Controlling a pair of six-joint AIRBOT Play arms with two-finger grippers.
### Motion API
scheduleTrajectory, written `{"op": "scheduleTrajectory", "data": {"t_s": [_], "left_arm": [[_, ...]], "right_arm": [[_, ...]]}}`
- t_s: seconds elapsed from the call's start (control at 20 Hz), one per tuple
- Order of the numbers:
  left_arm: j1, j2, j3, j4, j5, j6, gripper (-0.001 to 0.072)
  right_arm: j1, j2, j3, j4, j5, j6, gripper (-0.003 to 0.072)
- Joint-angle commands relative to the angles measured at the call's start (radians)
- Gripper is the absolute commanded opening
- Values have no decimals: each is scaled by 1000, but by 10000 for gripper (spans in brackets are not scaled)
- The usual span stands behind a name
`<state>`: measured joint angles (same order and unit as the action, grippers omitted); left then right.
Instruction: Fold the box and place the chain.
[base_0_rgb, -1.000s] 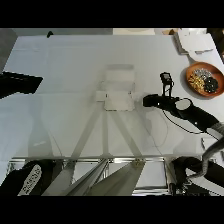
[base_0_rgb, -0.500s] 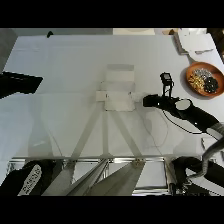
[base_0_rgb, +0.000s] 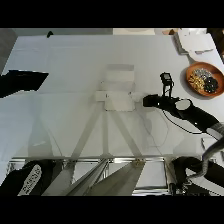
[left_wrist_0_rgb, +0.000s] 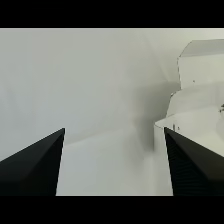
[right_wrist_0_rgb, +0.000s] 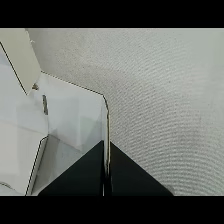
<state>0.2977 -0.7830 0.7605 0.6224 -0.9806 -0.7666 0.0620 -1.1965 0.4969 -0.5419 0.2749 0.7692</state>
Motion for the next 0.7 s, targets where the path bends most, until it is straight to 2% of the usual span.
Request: {"op": "scheduleTrajectory", "data": {"t_s": [0.0,0.05,0.15,0.25,0.35,0.5,0.55,0.6,0.65], "left_arm": [[-1,0,0,115,-26,5,464],[-1,0,0,193,-27,3,377],[-5,-8,0,274,-26,-7,379],[-34,-49,7,276,-27,-22,365],[-87,-148,61,293,-84,-18,273],[-186,-391,251,357,-249,-26,283],[-220,-473,320,356,-289,-37,364],[-257,-557,394,356,-316,-47,566],[-290,-628,460,359,-330,-45,691]], "right_arm": [[1,0,0,0,0,0,13],[1,0,0,0,0,0,13],[1,0,0,0,0,0,13],[1,0,0,0,0,0,13],[1,0,0,0,0,0,13],[1,0,0,0,0,0,13],[1,0,0,0,0,0,13],[1,0,0,0,0,0,13],[1,0,0,0,0,0,13]]}}
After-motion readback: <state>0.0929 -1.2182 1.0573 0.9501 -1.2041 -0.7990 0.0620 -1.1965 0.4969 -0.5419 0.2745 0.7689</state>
